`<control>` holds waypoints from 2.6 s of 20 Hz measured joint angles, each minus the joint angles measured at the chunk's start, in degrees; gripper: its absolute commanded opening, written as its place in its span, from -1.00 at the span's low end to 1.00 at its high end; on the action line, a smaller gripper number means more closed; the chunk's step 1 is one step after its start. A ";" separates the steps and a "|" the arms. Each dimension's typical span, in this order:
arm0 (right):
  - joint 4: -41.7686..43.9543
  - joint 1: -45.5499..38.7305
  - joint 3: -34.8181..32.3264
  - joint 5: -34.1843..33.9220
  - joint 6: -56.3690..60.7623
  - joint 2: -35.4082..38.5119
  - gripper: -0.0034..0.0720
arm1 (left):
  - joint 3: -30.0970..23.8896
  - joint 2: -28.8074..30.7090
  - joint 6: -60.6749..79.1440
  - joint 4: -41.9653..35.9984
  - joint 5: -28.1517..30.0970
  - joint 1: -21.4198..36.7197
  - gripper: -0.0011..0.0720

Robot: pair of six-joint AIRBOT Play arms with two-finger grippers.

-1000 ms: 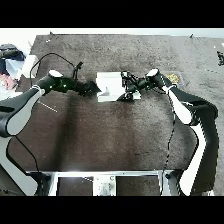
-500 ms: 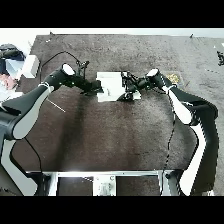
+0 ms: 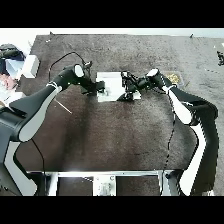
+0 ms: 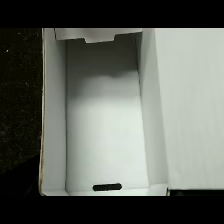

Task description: Fold the box and place the chain.

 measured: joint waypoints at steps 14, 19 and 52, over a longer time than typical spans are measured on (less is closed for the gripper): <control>0.00 0.00 0.00 0.00 0.00 0.00 0.34 | 21.99 -12.70 -20.81 25.14 -18.40 -7.45 -0.04; 0.00 0.00 0.00 0.00 0.02 0.00 0.34 | 22.47 -13.86 -24.52 28.17 -19.87 -7.76 -0.04; 0.00 0.00 0.00 0.00 0.00 0.00 0.34 | 22.58 -11.98 -19.02 24.85 -20.37 -7.78 0.08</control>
